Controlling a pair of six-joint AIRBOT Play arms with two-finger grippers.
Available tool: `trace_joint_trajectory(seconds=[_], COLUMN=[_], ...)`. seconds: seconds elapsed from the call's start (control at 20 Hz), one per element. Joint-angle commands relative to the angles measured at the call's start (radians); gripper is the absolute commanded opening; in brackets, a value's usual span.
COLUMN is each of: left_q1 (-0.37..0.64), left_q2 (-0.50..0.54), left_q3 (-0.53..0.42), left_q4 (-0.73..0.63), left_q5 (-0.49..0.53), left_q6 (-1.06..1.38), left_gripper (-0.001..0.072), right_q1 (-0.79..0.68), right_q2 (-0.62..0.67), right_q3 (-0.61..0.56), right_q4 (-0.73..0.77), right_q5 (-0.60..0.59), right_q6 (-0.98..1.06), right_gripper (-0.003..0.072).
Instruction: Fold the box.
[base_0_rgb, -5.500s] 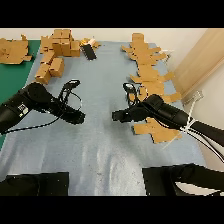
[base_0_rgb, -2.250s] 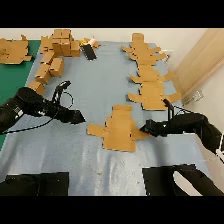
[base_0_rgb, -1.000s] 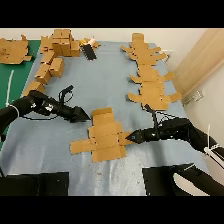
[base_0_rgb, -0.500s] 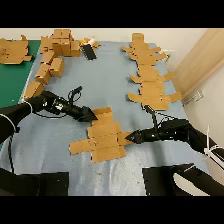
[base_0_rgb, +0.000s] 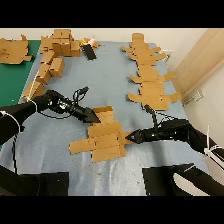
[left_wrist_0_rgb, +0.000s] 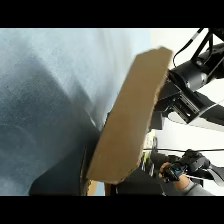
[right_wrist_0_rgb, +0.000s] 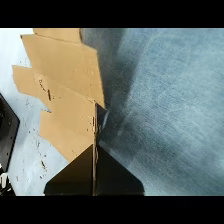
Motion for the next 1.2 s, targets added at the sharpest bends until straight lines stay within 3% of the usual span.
trace_joint_trajectory(seconds=[0.0,0.15,0.2,0.5,0.55,0.6,0.65,0.85,1.15], left_q1=[-0.002,-0.002,-0.002,-0.002,-0.002,-0.002,-0.004,-0.052,-0.197], left_q2=[-0.001,-0.001,-0.001,-0.001,-0.001,0.0,0.0,0.027,0.183], left_q3=[0.001,0.001,0.001,0.001,0.001,0.002,0.003,0.014,-0.006], left_q4=[-0.004,-0.021,-0.024,-0.024,-0.025,-0.024,-0.024,-0.071,-0.051], left_q5=[-0.022,-0.023,-0.024,-0.012,-0.011,-0.011,-0.011,0.063,0.25], left_q6=[0.036,0.066,0.089,0.177,0.189,0.196,0.196,0.222,0.543], left_gripper=[0.0166,0.016,0.0012,0.0012,0.0011,0.0012,0.0012,0.0011,0.001], right_q1=[0.001,0.001,0.001,0.001,0.001,0.001,0.001,-0.053,-0.19], right_q2=[0.0,0.0,0.0,0.0,0.0,0.0,0.0,0.002,0.02], right_q3=[0.0,0.0,0.0,0.0,0.0,0.0,0.002,0.07,0.236], right_q4=[0.0,0.0,0.001,0.002,0.002,0.0,-0.006,-0.051,-0.053], right_q5=[0.002,0.003,0.005,0.026,0.036,0.054,0.092,0.24,0.239], right_q6=[0.001,0.001,0.001,0.027,0.027,0.03,0.053,0.213,0.339], right_gripper=[0.0002,0.0003,0.0003,0.0004,0.0028,0.0191,0.0409,0.0421,0.042])
